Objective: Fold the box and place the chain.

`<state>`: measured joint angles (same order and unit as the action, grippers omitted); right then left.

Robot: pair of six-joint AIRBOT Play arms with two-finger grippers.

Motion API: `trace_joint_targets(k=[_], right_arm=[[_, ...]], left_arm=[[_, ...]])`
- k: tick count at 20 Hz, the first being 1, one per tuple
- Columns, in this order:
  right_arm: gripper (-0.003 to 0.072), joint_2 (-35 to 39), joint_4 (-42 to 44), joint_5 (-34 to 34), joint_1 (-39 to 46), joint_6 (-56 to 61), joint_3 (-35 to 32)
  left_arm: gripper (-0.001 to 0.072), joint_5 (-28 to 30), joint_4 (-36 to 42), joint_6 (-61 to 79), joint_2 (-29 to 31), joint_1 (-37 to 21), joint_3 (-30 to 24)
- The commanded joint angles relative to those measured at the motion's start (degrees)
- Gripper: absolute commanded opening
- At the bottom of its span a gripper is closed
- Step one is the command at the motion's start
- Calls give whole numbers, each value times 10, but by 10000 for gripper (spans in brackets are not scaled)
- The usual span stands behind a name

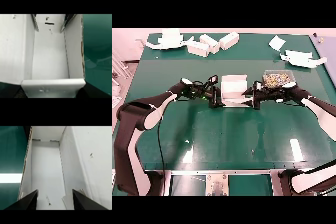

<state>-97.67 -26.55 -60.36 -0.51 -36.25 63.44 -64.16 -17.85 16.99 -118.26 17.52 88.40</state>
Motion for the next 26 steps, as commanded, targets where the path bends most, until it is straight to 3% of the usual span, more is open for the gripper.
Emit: trace_joint_targets(k=[1, 5, 7, 9, 15, 18, 22, 26], right_arm=[[568, -2, -14, 3, 0, -4, 0], [544, 0, -16, 3, 2, -2, 1], [186, 10, -15, 3, 8, 3, 1], [24, 31, -15, 3, 16, 38, 2], [11, 127, -13, -15, 28, 98, 3], [11, 159, -15, 47, 46, 174, 3], [9, 160, -16, 146, 108, 330, 4], [9, 145, -35, 144, 173, 519, 3]], left_arm=[[467, 0, 0, 0, 0, 0, 0], [466, 0, 0, 0, 0, 0, 0], [466, 0, 0, 0, 0, 0, 0], [466, 0, 0, 0, 0, 0, 0], [467, 0, 0, 0, 0, 0, 0], [466, 0, 0, 0, 0, 0, 0], [466, 0, 0, 0, 0, 0, 0], [466, 0, 0, 0, 0, 0, 0]])
